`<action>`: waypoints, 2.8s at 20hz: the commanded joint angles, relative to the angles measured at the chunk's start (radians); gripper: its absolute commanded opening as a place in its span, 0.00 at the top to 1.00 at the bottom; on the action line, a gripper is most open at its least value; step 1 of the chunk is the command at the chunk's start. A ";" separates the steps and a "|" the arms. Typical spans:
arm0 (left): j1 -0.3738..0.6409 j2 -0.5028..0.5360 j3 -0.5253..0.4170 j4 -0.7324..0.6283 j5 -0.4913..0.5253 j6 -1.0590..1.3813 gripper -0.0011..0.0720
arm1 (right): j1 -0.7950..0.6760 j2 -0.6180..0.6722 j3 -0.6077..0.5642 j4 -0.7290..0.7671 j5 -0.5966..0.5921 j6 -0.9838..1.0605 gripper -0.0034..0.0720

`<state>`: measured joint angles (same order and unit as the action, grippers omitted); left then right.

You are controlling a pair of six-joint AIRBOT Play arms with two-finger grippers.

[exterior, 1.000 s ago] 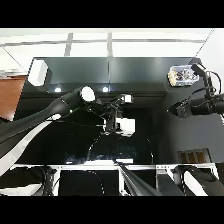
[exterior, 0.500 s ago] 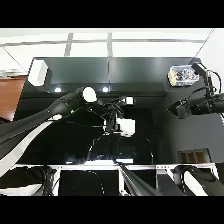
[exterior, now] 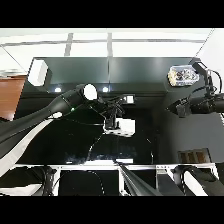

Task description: Fold the box and place the chain.

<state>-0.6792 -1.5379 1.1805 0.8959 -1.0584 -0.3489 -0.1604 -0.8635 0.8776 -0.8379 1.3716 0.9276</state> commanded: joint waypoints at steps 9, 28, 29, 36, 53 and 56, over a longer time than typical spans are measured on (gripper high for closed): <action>-0.010 -0.023 0.002 0.013 -0.051 -0.023 0.01 | 0.000 0.000 0.000 -0.001 -0.007 0.008 0.94; -0.024 -0.023 0.002 0.048 -0.067 -0.023 0.01 | 0.000 0.000 0.000 -0.005 -0.007 0.008 0.94; -0.024 -0.025 0.002 0.058 -0.064 -0.026 0.01 | 0.000 0.000 0.000 -0.005 -0.007 0.008 0.94; -0.045 -0.033 0.002 0.086 -0.013 -0.026 0.01 | 0.000 0.000 -0.005 -0.004 -0.007 0.008 0.94; -0.119 -0.019 0.002 0.216 0.228 -0.253 0.60 | -0.003 0.000 -0.070 -0.064 -0.080 0.077 0.94; 0.013 0.065 0.002 0.386 0.107 -0.555 0.60 | -0.003 0.000 -0.070 -0.081 -0.082 0.090 0.94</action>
<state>-0.7509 -1.5314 1.1824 1.1301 -0.8616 -0.6373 -0.1623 -0.8635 0.8085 -0.8948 1.2972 0.9981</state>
